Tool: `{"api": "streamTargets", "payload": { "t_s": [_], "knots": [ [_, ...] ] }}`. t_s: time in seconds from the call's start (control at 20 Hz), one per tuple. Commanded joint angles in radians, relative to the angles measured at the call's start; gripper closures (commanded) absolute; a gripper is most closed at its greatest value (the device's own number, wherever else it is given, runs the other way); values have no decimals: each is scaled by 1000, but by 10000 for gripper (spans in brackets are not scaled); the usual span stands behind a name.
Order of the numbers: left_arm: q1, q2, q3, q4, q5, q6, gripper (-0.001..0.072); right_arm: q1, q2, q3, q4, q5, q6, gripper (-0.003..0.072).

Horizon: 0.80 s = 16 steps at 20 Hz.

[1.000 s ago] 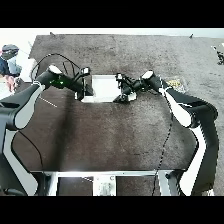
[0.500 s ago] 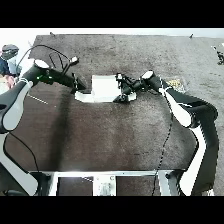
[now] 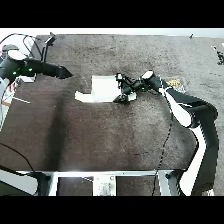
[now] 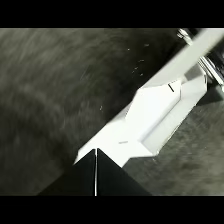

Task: Fold the box and place the chain.

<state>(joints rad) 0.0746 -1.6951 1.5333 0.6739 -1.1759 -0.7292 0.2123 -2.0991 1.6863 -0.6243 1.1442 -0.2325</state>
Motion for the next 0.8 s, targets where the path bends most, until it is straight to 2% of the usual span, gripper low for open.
{"api": "streamTargets", "payload": {
  "t_s": [0.0,0.15,0.5,0.75],
  "knots": [
    [66,21,-88,6,8,-191,703,1,0,0,0,0,0,245],
    [94,20,-168,4,18,-207,701,1,0,0,0,0,0,245],
    [93,16,-348,-61,148,-212,700,1,0,0,0,0,0,245],
    [71,1,-410,-157,218,-179,700,1,0,0,0,0,0,245]
  ]
}}
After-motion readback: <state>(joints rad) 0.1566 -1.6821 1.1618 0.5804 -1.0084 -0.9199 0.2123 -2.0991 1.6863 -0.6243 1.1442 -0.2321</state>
